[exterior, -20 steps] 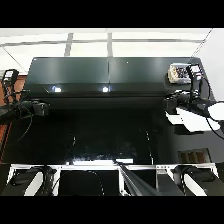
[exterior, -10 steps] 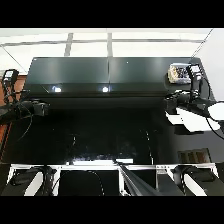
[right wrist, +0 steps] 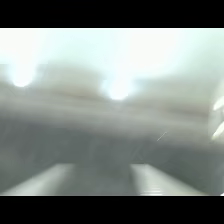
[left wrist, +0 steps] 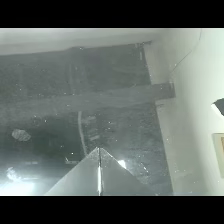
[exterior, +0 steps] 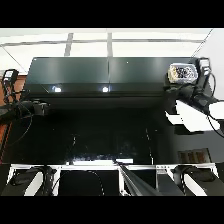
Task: Fold the box and place the chain.
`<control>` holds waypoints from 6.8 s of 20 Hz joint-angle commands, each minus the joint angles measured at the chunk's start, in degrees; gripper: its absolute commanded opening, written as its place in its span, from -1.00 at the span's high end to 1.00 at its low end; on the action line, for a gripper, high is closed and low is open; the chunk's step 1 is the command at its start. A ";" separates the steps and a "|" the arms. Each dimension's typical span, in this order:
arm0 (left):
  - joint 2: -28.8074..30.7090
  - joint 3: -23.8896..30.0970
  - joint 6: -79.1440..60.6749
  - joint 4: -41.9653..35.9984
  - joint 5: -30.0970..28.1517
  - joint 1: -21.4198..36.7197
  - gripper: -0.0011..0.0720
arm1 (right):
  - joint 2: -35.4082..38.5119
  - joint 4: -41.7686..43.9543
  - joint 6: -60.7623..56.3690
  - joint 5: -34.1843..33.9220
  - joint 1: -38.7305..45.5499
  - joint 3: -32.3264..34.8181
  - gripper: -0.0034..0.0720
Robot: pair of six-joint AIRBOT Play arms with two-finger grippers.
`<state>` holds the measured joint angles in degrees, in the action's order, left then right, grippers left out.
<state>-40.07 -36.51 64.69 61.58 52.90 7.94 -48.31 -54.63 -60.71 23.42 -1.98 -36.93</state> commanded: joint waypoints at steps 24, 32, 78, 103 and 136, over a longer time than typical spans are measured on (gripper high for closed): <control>-6.21 0.02 4.33 -8.02 1.51 -0.04 -0.94 | -53.44 -15.93 7.61 51.71 53.57 -51.54 -0.84; -6.23 0.02 4.31 -8.28 3.19 -0.04 -0.94 | -51.01 -15.58 7.69 57.13 53.51 -48.76 0.78; -52.11 -20.24 -5.88 -29.24 15.17 -16.04 -0.94 | -2.69 26.95 1.11 -2.69 -20.06 14.69 0.87; -64.30 -41.57 -21.97 -20.39 40.79 -21.18 0.91 | -2.49 10.10 1.25 18.40 -8.55 5.46 -0.96; -47.91 -16.50 -69.00 -24.57 -1.66 -33.33 0.90 | -13.33 10.23 57.75 10.88 -27.45 8.44 -0.96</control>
<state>-87.94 -53.01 -4.29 36.99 51.09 -25.32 -60.49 -48.40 -4.38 40.25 -28.51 -28.42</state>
